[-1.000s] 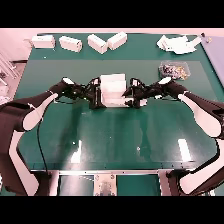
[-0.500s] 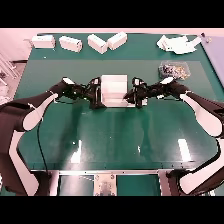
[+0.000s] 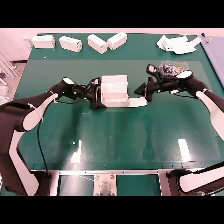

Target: Fold the box and place the chain.

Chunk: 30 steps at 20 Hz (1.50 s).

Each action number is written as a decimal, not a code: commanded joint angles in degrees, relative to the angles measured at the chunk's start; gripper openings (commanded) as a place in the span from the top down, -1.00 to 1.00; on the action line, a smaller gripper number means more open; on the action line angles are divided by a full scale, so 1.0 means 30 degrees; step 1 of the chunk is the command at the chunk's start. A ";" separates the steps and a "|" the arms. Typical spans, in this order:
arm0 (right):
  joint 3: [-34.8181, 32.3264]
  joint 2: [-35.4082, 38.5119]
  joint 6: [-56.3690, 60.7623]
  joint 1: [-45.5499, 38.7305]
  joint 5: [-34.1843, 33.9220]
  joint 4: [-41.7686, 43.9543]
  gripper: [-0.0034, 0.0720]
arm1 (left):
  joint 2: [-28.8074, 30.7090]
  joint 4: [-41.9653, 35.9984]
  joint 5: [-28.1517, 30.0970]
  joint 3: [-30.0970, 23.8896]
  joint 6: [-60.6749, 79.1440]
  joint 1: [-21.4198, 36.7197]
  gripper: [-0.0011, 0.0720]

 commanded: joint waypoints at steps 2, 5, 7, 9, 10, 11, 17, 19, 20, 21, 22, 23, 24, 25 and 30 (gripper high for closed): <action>0.0073 0.0780 0.8262 -0.1982 0.0029 -0.0685 0.88 | 0.0007 0.0015 0.0007 -0.0007 0.0007 0.0015 -0.63; -0.0415 0.0780 1.4681 -0.3614 0.0029 -0.3162 0.88 | 0.0007 0.0007 0.0007 -0.0007 0.0007 0.0015 -0.63; -0.1122 0.0780 1.6116 -0.4357 0.0036 -0.3985 0.89 | 0.0007 0.0015 0.0007 -0.0007 0.0007 0.0015 -0.63; -0.1727 0.0780 1.6407 -0.4626 0.0029 -0.4044 0.89 | 0.0007 0.0007 0.0015 -0.0007 0.0007 0.0015 -0.63; -0.1967 0.0750 1.6407 -0.4612 0.0007 -0.4036 0.89 | 0.0007 0.0015 0.0007 -0.0007 0.0007 0.0015 -0.63; -0.2091 0.0605 1.6407 -0.4503 -0.0022 -0.4036 0.89 | 0.0007 0.0015 0.0007 -0.0007 0.0007 0.0015 -0.63; -0.2120 -0.0882 1.6400 -0.2805 -0.0211 -0.3555 0.89 | 0.0007 0.0015 0.0007 -0.0007 0.0007 0.0015 -0.63; -0.2106 -0.1260 1.6385 -0.1938 -0.0583 -0.2965 0.89 | 0.0007 0.0015 0.0007 -0.0007 0.0007 0.0015 -0.63; -0.2098 -0.1406 1.6378 -0.1472 -0.0641 -0.2696 0.89 | 0.0007 0.0007 0.0007 -0.0007 0.0007 0.0015 -0.63; -0.2098 -0.1443 1.6378 -0.1049 -0.0634 -0.2565 0.89 | 0.0007 0.0015 0.0007 -0.0007 0.0007 0.0015 -0.63; -0.2062 -0.1443 1.6378 -0.0634 -0.0634 -0.2426 0.89 | 0.0007 0.0007 0.0007 -0.0007 0.0007 0.0015 -0.63; -0.1938 -0.1443 1.6393 -0.0306 -0.0627 -0.2310 0.89 | 0.0007 0.0007 0.0007 -0.0007 0.0007 0.0015 -0.63; -0.1734 -0.1435 1.6400 -0.0029 -0.0619 -0.2215 0.89 | 0.0007 0.0015 0.0007 -0.0007 0.0007 0.0015 -0.63; -0.1421 -0.1435 1.6502 0.0226 -0.0539 -0.2186 0.89 | 0.0007 0.0015 0.0007 -0.0007 0.0007 0.0015 -0.63; 0.0029 -0.1042 1.6538 0.1377 0.0168 -0.1588 0.89 | 0.0007 0.0007 0.0007 -0.0007 0.0007 0.0015 -0.63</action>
